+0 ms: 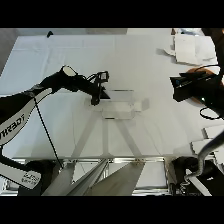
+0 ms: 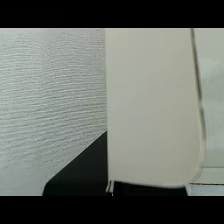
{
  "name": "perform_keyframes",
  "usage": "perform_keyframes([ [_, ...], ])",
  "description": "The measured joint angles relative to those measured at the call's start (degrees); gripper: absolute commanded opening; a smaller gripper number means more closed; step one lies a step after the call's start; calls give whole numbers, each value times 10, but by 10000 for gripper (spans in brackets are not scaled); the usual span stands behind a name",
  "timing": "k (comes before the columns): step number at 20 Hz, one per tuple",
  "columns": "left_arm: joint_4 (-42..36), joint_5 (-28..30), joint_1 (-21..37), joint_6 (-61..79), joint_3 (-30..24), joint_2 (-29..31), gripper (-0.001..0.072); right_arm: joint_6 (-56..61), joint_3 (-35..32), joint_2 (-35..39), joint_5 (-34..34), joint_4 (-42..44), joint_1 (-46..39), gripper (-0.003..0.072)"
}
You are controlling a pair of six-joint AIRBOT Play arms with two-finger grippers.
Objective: Fold the box and place the chain.
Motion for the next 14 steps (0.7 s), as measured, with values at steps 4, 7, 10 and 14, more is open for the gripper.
perform_keyframes([
  [4, 0, 0, 0, 0, 0, -2, 9, 0, 0, 0, 0, 0, 0, 336],
  [7, 0, 0, 0, 0, 0, -3, 15, -9, 0, 0, 0, 1, 0, 394],
  [10, 1, 1, 0, 0, 0, -3, 15, -67, 0, 0, 3, 22, 0, 445],
  [14, 2, 2, 0, 0, 0, -3, 15, -185, 0, 0, 33, 84, 0, 459],
])
